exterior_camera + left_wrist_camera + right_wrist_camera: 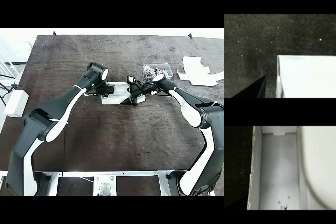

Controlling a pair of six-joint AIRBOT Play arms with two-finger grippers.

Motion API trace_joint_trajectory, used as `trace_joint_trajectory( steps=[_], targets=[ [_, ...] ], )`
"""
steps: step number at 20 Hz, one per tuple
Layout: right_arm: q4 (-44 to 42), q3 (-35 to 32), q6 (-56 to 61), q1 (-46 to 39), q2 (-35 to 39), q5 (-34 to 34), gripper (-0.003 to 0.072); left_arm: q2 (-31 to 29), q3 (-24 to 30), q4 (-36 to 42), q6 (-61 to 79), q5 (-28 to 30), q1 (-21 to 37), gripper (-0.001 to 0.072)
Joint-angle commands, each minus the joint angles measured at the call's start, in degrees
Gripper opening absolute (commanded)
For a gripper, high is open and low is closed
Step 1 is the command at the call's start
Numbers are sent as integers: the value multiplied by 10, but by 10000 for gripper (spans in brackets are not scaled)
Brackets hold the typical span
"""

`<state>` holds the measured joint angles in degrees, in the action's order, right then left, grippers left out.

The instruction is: Fold the box and place the chain.

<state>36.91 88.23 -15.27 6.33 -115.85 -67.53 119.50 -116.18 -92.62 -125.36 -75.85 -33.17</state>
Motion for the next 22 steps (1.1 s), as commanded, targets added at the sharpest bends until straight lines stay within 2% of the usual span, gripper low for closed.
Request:
trace_joint_trajectory(
  steps=[1,3,4,5,6,7,8,10,15,16,17,18,22],
  targets=[
    [0,0,0,0,0,0,535,11,-4,-3,-8,-3,0,317],
    [0,0,0,0,0,0,535,17,-4,1,-5,-7,0,305],
    [0,0,0,0,0,0,535,17,-4,-1,-5,-12,0,237],
    [0,0,0,0,0,0,535,17,-4,-2,-3,-15,0,236],
    [0,0,0,0,0,0,535,17,-4,-2,-2,-15,0,205],
    [0,0,0,0,0,0,535,17,-4,-3,-2,-12,0,117],
    [0,0,0,0,0,0,535,17,-4,-2,-2,-7,0,117],
    [0,0,0,0,0,0,535,17,-4,-2,-1,0,0,19],
    [0,0,0,0,0,0,535,16,-5,0,3,2,0,21],
    [0,0,0,0,0,0,535,13,-5,1,3,2,0,115],
    [0,0,0,0,0,0,535,9,-5,4,4,4,0,314],
    [0,0,0,0,0,0,535,5,-7,5,13,3,0,357],
    [0,0,0,0,0,0,535,-25,-9,4,36,-17,5,366]
  ],
)
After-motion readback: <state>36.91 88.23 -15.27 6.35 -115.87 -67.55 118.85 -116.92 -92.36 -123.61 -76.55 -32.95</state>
